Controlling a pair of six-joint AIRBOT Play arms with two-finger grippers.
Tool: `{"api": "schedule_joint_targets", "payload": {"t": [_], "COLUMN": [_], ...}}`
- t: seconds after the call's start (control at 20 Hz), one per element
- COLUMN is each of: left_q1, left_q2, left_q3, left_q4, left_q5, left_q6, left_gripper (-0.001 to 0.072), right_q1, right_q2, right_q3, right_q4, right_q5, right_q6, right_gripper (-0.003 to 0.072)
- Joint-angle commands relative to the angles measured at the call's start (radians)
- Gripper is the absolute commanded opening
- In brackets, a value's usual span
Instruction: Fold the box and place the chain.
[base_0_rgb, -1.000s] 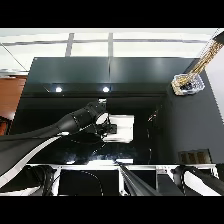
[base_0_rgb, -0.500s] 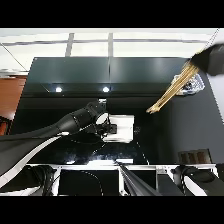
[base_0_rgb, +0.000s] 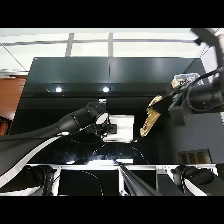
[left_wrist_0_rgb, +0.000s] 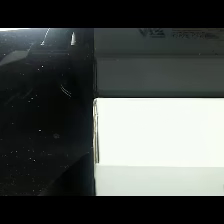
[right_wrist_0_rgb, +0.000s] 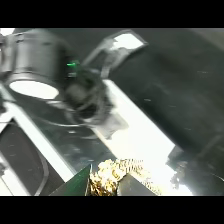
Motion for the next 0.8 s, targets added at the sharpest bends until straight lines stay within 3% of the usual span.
{"api": "schedule_joint_targets", "payload": {"t": [0.0, 0.25, 0.55, 0.75], "left_q1": [0.000, 0.000, 0.000, 0.001], "left_q2": [0.000, 0.000, 0.000, 0.000], "left_q3": [0.001, 0.001, 0.001, 0.001], "left_q4": [0.000, 0.000, 0.000, 0.000], "left_q5": [0.000, 0.000, 0.000, 0.003], "left_q6": [0.000, 0.000, 0.000, 0.000], "left_gripper": [0.0025, 0.0025, 0.0025, 0.0025], "right_q1": [0.026, 0.027, 0.029, 0.075], "right_q2": [0.002, 0.000, 0.000, -0.013], "right_q3": [-0.032, -0.065, -0.319, -0.460], "right_q4": [0.103, 0.145, 0.157, 0.220], "right_q5": [-0.066, -0.119, -0.222, -0.374], "right_q6": [-0.027, -0.028, -0.020, -0.020], "right_gripper": [0.0005, 0.0005, 0.0005, 0.0005]}}
